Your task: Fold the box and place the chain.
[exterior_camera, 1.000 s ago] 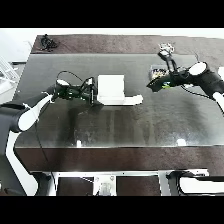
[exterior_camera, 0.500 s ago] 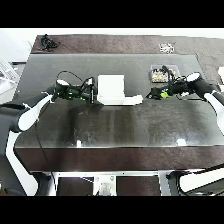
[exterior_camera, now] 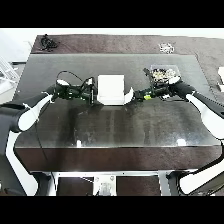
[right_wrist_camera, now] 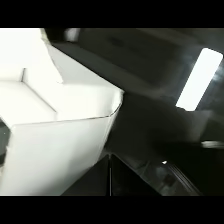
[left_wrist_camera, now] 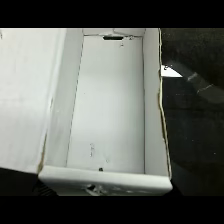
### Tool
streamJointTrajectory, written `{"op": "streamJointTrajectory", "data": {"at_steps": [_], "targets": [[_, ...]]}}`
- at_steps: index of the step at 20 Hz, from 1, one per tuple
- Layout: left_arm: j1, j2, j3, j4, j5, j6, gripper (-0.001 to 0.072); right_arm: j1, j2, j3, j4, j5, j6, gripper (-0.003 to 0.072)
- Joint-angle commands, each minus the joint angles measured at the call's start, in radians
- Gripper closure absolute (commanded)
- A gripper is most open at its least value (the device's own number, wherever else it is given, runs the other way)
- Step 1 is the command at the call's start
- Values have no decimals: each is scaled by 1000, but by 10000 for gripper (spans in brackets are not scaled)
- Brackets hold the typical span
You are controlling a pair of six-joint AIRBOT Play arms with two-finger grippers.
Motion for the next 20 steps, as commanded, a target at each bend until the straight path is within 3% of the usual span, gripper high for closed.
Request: {"op": "streamJointTrajectory", "data": {"at_steps": [1,12,14,16,17,18,20], "targets": [[1,0,0,1,0,0,169,11,1,9,3,-8,73,686],[1,1,0,1,0,0,169,15,57,70,-92,42,227,680],[1,1,0,1,0,0,168,16,57,85,-89,72,231,488],[1,0,0,1,0,0,169,21,57,95,-89,82,230,478],[1,1,0,1,0,0,169,24,57,96,-90,82,234,405],[1,0,0,1,0,0,169,27,57,98,-90,82,234,386],[1,0,0,0,0,0,169,38,57,101,-90,80,235,383]]}}
